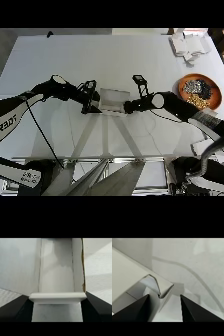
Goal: Fold the box and place the chain.
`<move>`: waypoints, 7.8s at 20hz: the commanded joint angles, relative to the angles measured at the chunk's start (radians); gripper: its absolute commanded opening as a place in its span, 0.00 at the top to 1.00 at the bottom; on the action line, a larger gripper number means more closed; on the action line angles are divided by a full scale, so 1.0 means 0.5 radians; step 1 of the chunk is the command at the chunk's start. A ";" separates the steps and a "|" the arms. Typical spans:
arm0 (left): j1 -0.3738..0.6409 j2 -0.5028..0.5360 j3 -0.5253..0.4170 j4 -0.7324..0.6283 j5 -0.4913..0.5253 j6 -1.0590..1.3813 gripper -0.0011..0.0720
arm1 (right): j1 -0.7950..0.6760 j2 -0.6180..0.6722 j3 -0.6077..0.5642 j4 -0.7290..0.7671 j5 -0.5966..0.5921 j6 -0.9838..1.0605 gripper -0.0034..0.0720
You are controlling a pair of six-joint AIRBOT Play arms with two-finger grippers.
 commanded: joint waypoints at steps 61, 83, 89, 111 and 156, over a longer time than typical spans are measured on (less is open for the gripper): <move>0.002 0.002 0.000 0.007 0.000 -0.001 0.52 | 0.047 0.320 0.715 -1.157 1.316 1.341 0.42; 0.002 0.002 0.000 0.008 0.000 -0.001 0.52 | -1.843 -0.325 0.659 -0.982 0.916 0.040 0.16; 0.002 0.002 0.000 0.008 0.001 -0.001 0.52 | -1.843 -0.500 0.659 -0.934 0.821 0.040 0.49; 0.002 0.002 0.000 0.007 0.000 -0.001 0.52 | -1.051 0.299 0.659 -0.953 1.206 -0.083 0.95; 0.002 0.002 0.000 0.007 0.001 -0.001 0.52 | 0.577 -0.111 0.660 -0.464 0.065 0.166 0.95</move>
